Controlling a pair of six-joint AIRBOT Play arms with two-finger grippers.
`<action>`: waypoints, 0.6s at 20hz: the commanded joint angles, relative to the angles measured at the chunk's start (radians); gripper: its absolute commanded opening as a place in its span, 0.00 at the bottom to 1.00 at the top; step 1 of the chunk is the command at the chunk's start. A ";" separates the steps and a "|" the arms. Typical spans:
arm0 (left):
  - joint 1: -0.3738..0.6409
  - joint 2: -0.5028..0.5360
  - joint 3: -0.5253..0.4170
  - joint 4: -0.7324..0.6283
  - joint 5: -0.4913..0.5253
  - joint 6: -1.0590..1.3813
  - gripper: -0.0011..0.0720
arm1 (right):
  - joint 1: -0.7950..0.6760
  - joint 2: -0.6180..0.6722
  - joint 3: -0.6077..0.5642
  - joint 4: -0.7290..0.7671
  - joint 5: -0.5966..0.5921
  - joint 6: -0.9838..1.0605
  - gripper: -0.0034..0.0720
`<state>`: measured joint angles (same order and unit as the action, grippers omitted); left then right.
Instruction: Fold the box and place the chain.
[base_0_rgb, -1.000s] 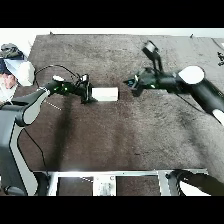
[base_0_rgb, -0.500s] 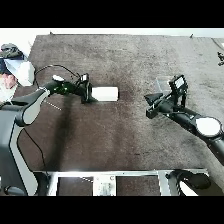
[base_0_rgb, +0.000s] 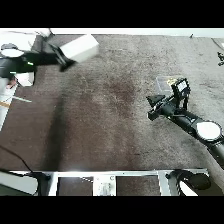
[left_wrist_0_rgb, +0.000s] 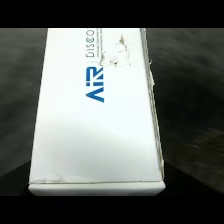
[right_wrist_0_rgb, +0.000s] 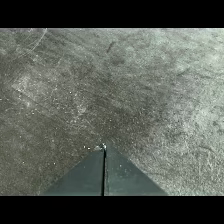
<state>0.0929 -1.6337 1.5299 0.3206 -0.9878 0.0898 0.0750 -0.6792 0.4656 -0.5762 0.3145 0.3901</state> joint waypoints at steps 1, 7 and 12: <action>0.163 0.278 -0.159 0.075 0.240 -0.220 0.02 | 0.000 0.002 -0.001 -0.008 -0.002 0.000 0.03; 0.499 0.608 -0.553 0.327 0.228 -0.457 0.02 | 0.000 0.002 -0.001 -0.093 -0.002 0.000 0.03; 0.695 0.641 -0.790 0.329 0.212 -0.436 0.02 | -0.001 0.002 -0.001 -0.093 -0.001 0.000 0.03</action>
<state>0.6838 -1.0279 0.8684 0.6228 -0.7750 -0.3340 0.0750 -0.6785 0.4648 -0.6601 0.3130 0.3897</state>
